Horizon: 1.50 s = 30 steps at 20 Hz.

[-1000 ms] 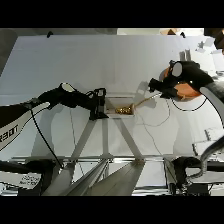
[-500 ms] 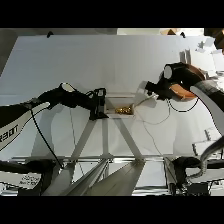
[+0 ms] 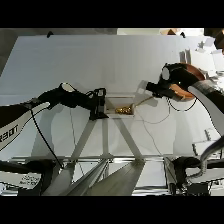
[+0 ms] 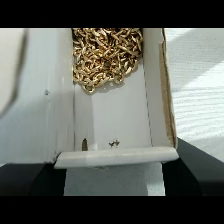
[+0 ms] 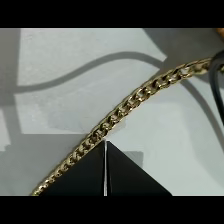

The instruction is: Fold the box and place the chain.

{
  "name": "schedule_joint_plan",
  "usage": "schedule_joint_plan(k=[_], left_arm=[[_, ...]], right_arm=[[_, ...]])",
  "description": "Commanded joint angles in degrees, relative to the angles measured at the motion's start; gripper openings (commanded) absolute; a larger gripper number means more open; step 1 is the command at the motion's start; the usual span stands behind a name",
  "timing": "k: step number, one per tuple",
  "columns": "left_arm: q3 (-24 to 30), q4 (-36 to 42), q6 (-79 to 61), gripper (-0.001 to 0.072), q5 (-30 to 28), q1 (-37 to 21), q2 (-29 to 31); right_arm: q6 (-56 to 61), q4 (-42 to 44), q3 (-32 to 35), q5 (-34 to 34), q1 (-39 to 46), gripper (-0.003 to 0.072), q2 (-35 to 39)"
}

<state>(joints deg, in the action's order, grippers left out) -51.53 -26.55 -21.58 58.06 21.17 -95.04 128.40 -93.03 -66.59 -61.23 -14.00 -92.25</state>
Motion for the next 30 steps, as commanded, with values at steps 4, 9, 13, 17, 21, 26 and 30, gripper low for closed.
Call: schedule_joint_plan(k=[4,9,13,17,21,26,30], left_arm=[[0.0,0.0,0.0,0.018,0.0,0.0,0.0],[0.0,0.0,0.0,0.018,0.0,0.0,0.0],[0.0,0.0,0.0,0.018,0.0,0.0,0.0],[0.0,0.0,0.0,0.018,0.0,0.0,0.0],[0.0,0.0,0.0,0.018,0.0,0.0,0.0],[0.0,0.0,0.0,0.018,0.0,0.0,0.0],[0.0,0.0,0.0,0.018,0.0,0.0,0.0]], right_arm=[[-7.1,-0.7,0.0,-1.0,-1.7,0.001,1.4],[-6.8,-0.7,0.0,-1.0,-1.7,0.0308,5.1],[4.4,1.4,0.0,-2.2,-1.7,0.0411,5.2],[7.0,-0.2,0.0,-1.2,-1.8,0.0408,4.7],[9.8,-0.9,0.0,-2.0,-3.1,0.0408,2.1],[12.9,-1.4,0.0,-0.2,-4.2,0.0403,-0.6],[12.9,-3.2,0.0,-0.2,-4.1,0.0311,-1.5]])
